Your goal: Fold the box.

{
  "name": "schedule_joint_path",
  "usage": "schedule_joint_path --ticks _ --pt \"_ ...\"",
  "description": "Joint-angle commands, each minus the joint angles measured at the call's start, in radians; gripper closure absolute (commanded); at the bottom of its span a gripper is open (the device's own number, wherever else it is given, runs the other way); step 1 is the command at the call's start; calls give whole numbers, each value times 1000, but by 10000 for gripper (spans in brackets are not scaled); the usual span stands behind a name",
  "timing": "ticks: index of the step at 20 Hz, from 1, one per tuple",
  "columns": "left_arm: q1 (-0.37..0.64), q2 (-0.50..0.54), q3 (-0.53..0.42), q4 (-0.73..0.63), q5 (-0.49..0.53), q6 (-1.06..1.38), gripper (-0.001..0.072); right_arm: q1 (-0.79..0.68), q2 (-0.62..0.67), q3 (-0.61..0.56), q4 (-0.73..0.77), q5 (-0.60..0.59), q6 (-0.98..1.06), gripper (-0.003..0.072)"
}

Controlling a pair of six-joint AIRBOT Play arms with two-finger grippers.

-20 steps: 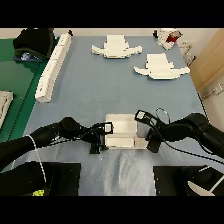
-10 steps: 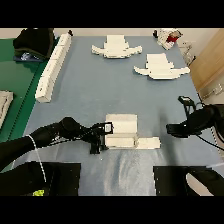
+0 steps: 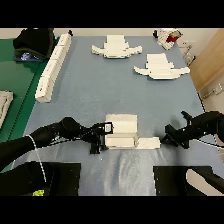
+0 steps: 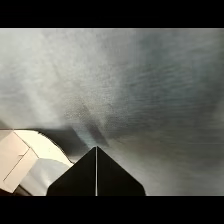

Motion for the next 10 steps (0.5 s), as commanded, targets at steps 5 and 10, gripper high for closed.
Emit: schedule_joint_path --ticks 5,10 --pt "0 1 0 0 0 0 199 -14 -29 -68 236 -59 -158 685" --pt "0 1 0 0 0 0 199 40 -26 -70 254 -37 -174 685"
